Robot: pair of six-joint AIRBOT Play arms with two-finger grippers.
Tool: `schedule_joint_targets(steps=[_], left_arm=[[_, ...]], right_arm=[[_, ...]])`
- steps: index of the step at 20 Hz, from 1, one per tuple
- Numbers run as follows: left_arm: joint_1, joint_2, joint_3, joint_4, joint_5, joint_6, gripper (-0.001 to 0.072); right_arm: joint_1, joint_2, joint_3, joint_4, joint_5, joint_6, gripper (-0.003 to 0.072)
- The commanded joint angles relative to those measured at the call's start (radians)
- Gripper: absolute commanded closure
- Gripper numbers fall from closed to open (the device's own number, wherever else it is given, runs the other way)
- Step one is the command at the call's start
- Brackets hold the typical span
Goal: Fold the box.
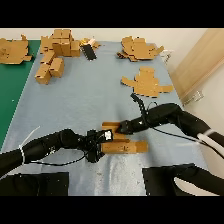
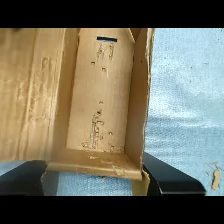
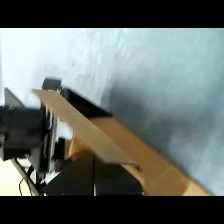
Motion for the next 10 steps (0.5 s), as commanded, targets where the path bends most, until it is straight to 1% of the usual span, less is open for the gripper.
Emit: schedule_joint_targets(steps=[1, 2, 5, 10], left_arm=[[0.001, 0.000, 0.001, 0.000, 0.000, 0.000, 0.0183], [0.001, 0.000, 0.001, 0.000, 0.000, 0.000, 0.0183], [0.001, 0.000, 0.001, 0.000, 0.000, 0.000, 0.0183], [0.001, 0.000, 0.001, 0.000, 0.000, 0.000, 0.0183]], right_arm=[[-0.039, -0.166, 0.052, 0.043, 0.095, -0.083, 0.0688], [-0.053, -0.195, 0.052, 0.040, 0.110, -0.084, 0.0688], [-0.058, -0.263, 0.052, 0.026, 0.101, -0.090, 0.0687], [-0.057, -0.277, 0.046, 0.018, 0.074, -0.098, 0.0687]])
